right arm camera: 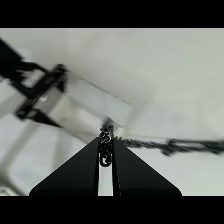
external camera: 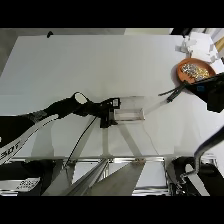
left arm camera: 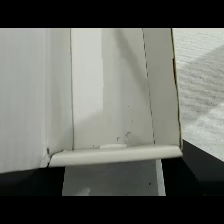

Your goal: Fold the box and place the chain.

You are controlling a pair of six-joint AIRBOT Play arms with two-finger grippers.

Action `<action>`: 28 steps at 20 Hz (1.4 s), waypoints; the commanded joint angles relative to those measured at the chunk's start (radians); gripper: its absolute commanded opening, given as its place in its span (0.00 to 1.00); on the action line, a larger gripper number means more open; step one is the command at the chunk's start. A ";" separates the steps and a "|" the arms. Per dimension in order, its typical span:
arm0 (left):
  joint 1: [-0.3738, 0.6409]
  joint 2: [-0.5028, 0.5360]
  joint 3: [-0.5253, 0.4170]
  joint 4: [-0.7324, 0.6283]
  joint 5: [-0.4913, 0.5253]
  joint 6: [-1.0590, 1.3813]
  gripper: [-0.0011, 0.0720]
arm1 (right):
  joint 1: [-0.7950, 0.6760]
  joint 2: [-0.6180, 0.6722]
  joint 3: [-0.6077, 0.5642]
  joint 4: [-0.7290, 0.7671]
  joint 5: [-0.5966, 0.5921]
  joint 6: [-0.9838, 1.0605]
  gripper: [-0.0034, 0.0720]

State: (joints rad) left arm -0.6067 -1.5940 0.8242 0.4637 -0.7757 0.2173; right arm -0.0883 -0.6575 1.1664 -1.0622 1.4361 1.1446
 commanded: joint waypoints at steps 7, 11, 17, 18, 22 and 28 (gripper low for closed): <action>0.001 0.001 0.000 0.000 0.000 0.000 0.30 | 0.006 -0.193 -0.331 -0.355 -0.266 0.099 0.06; 0.001 0.001 0.000 0.000 0.000 0.000 0.30 | 0.006 -0.181 -0.311 -0.172 -0.224 0.100 0.06; 0.001 0.001 0.000 0.000 0.000 0.000 0.30 | 0.005 -0.130 -0.332 -0.426 -0.314 0.192 0.06; 0.001 0.001 0.000 0.000 0.001 0.000 0.30 | 0.005 -0.148 -0.332 -0.418 -0.285 0.191 0.06; 0.001 0.001 0.000 0.000 0.000 0.000 0.30 | 0.006 -0.100 -0.331 -0.113 -0.229 0.104 0.06; 0.001 0.001 0.000 0.000 0.000 0.000 0.30 | 0.006 0.043 -0.331 0.419 -0.212 -0.055 0.06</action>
